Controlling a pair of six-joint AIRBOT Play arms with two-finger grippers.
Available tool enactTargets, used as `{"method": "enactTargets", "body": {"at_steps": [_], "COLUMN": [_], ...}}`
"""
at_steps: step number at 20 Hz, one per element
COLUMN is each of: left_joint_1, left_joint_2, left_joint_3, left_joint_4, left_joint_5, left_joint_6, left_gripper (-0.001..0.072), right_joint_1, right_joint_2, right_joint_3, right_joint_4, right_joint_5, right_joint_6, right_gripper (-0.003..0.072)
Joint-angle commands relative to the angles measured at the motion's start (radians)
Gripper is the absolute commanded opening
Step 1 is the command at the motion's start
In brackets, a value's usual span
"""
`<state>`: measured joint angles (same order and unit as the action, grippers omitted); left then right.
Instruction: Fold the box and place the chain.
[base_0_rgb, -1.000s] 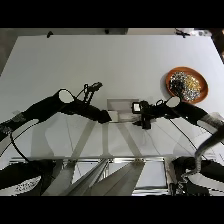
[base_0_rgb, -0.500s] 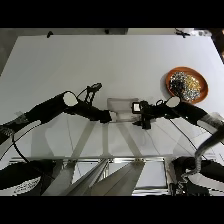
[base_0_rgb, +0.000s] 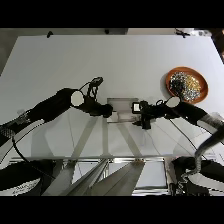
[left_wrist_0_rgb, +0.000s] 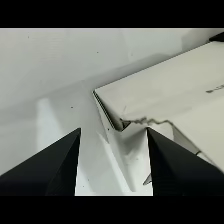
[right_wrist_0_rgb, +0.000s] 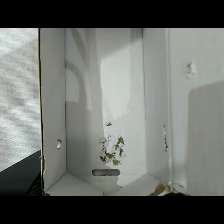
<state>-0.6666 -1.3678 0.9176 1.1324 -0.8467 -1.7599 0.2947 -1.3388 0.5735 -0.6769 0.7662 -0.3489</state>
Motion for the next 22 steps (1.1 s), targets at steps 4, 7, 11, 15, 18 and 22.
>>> {"method": "enactTargets", "body": {"at_steps": [4,7,11,15,18,22], "left_joint_1": [-0.062,-0.099,-0.158,-0.185,-0.198,-0.202], "left_joint_2": [-0.019,-0.075,-0.125,-0.166,-0.196,-0.225], "left_joint_3": [0.100,0.132,0.198,0.264,0.315,0.326], "left_joint_4": [0.232,0.235,0.283,0.368,0.391,0.375], "left_joint_5": [-0.146,-0.197,-0.229,-0.295,-0.351,-0.381], "left_joint_6": [-0.224,-0.251,-0.291,-0.385,-0.421,-0.517], "left_gripper": [0.0449,0.0449,0.0449,0.0449,0.0449,0.0447], "right_joint_1": [0.000,0.000,0.000,0.000,0.000,0.000], "right_joint_2": [0.001,0.000,0.001,0.001,0.001,0.001], "right_joint_3": [0.000,0.000,0.000,0.000,0.000,0.000], "right_joint_4": [0.000,0.000,0.000,0.000,0.000,0.000], "right_joint_5": [0.001,0.001,0.001,0.001,0.001,0.001], "right_joint_6": [0.000,0.000,0.000,0.000,0.000,0.000], "right_gripper": [0.0335,0.0335,0.0335,0.0335,0.0335,0.0335]}}
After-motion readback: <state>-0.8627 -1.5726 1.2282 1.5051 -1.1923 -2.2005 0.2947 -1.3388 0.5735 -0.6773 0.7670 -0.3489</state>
